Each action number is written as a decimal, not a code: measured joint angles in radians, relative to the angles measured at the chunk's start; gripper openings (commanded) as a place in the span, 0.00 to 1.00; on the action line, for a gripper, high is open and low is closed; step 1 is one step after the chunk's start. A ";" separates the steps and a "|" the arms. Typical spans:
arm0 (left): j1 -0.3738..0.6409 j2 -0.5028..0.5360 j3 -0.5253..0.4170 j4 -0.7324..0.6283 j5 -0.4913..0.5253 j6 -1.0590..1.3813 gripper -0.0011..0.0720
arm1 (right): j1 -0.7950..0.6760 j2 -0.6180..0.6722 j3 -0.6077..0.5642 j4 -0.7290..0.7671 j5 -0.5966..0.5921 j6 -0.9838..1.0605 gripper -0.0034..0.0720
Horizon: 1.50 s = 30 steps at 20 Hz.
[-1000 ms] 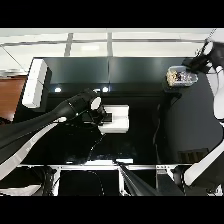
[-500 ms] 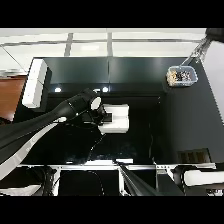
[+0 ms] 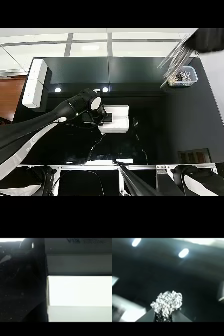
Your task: Fold the box and place the chain.
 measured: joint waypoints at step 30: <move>0.000 0.000 0.000 0.000 0.000 0.000 0.05 | 0.403 -0.148 -0.649 0.197 -0.438 0.029 0.32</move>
